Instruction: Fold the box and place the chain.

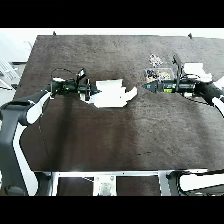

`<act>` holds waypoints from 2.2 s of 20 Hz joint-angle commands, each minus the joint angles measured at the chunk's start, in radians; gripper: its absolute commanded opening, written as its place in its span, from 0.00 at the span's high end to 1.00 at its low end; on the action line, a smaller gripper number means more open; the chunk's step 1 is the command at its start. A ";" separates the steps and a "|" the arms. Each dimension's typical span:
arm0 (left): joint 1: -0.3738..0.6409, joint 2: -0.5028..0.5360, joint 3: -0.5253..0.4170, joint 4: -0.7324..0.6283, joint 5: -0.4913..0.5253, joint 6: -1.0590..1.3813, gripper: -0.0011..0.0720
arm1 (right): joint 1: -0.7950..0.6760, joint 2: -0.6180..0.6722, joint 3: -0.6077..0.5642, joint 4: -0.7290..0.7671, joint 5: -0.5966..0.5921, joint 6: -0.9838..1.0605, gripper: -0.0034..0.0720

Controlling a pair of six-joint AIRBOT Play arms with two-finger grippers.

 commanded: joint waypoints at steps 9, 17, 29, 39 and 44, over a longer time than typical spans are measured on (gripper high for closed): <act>-0.001 0.001 0.000 0.000 0.000 0.000 0.96 | 0.235 0.030 -0.037 -0.274 -0.159 -0.354 0.63; -0.001 0.001 0.000 0.000 0.000 0.000 0.96 | 0.405 0.011 -0.042 -0.492 -0.513 -0.452 0.06; -0.001 0.000 0.000 0.000 0.000 0.000 0.96 | 0.443 -0.069 -0.058 -0.441 -0.636 -0.504 0.06; -0.001 0.000 0.000 0.000 0.000 0.000 0.96 | 0.440 -0.066 -0.017 -0.402 -0.640 -0.505 0.06; -0.001 0.000 0.000 0.000 0.000 0.000 0.96 | 0.438 -0.067 0.010 -0.389 -0.668 -0.558 0.06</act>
